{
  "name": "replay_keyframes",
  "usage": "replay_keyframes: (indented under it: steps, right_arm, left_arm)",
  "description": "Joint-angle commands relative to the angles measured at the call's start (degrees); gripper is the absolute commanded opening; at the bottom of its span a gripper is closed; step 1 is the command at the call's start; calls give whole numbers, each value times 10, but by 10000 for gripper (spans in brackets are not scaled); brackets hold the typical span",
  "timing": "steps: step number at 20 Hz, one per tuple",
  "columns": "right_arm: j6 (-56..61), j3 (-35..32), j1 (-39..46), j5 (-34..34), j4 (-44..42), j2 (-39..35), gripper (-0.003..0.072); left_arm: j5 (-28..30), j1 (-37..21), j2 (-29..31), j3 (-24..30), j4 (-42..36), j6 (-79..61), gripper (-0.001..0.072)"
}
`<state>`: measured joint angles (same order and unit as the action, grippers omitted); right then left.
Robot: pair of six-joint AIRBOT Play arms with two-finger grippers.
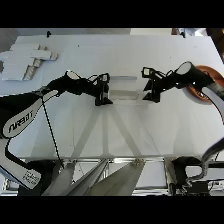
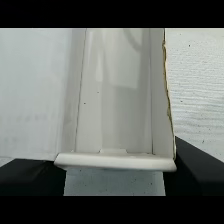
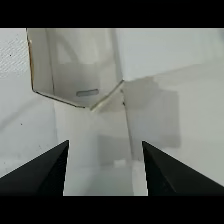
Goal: Fold the box and place the chain.
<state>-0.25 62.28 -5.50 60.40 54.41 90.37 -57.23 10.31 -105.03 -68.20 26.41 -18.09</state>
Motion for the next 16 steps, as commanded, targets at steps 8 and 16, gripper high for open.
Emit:
replay_keyframes:
  steps: [8, 16]
  right_arm:
    - [-16, 0, -24, 2, -57, 28, 373]
    - [-18, 0, -24, 37, -76, 28, 113]
  left_arm:
    - [0, 0, 0, 0, 0, 0, 341]
    - [0, 0, 0, 0, 0, 0, 341]
